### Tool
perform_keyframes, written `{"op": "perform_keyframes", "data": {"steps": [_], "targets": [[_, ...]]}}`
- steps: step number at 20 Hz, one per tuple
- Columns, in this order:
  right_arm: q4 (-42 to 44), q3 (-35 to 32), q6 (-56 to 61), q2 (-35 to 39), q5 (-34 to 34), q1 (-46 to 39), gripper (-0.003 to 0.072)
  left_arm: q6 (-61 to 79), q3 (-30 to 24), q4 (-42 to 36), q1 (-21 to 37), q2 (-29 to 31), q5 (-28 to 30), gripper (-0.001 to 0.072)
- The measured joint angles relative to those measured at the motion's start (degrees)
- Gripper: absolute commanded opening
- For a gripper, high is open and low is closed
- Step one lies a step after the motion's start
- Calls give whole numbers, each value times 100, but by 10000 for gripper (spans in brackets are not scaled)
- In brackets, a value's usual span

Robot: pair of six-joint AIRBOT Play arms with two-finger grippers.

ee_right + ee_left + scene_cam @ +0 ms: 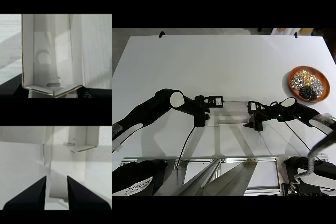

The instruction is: Fold the box and place the chain.

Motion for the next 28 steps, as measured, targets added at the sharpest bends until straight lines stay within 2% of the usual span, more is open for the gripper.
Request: {"op": "perform_keyframes", "data": {"steps": [7,22,23,24,25,28], "targets": [[0,0,0,0,0,0,399,721,-17,-116,-214,-302,354,292],[0,0,0,0,2,0,399,1152,-20,-542,-564,-396,511,268],[0,0,0,0,2,0,399,1152,-20,-601,-586,-420,551,235],[2,0,0,0,2,0,399,1152,-20,-654,-608,-448,566,172],[0,0,0,0,2,0,399,1158,-20,-695,-629,-476,588,149],[-2,0,-13,0,4,0,399,1165,-20,-807,-686,-568,645,149]]}}
